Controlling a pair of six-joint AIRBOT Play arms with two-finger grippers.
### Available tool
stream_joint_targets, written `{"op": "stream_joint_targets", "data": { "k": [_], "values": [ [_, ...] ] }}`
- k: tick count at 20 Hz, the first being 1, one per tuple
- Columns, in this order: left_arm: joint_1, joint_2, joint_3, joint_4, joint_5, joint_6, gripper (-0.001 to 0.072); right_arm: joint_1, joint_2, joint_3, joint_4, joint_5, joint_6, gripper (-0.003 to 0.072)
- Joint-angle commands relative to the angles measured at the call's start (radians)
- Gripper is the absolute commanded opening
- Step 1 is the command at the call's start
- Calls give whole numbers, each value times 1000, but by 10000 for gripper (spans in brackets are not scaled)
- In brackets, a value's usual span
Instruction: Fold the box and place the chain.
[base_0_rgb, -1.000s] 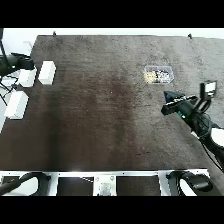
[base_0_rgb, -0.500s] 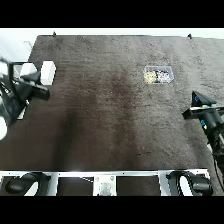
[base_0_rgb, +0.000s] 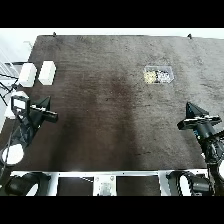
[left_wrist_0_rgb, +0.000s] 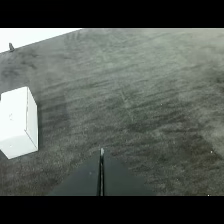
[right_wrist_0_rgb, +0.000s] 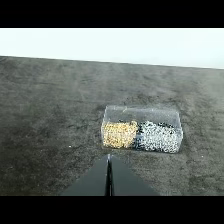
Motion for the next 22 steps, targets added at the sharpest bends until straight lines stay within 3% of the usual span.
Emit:
{"op": "stream_joint_targets", "data": {
  "k": [1,7,22],
  "values": [
    [-6,9,-37,4,24,-5,17,0,6,-13,-4,5,-2,12],
    [-6,9,-37,1,-50,-24,19,0,6,-15,-4,5,-2,12],
    [-6,9,-37,1,-48,-24,19,0,6,-15,-4,5,-2,12]
  ]
}}
